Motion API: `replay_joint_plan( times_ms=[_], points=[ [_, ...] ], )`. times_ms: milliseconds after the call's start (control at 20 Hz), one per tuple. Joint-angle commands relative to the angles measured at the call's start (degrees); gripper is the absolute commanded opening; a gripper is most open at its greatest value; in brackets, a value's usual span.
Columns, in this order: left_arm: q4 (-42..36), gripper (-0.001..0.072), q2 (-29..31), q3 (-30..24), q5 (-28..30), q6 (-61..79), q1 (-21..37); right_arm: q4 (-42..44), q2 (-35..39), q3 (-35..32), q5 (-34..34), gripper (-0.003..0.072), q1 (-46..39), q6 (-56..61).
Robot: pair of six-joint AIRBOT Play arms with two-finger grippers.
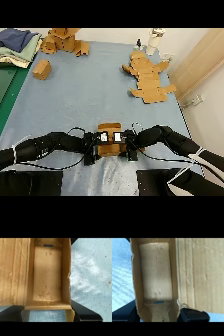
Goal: Fold the box.
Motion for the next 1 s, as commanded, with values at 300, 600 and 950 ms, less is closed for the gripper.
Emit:
replay_joint_plan(
  times_ms=[300,600,950],
  points=[
    [0.02,0.0468,0.02,0.07,-0.22,0.0,0.02,0.09,0.0,0.0,-0.17,0.0504,0.07,-0.02],
    [0.02,0.0468,0.02,0.07,-0.22,0.0,0.02,0.33,0.09,0.04,-1.86,0.0719,0.04,0.17],
    [0.02,0.0469,0.02,0.07,-0.22,0.0,0.02,-9.92,7.5,0.9,-2.32,0.0719,-1.14,16.94]
  ],
)
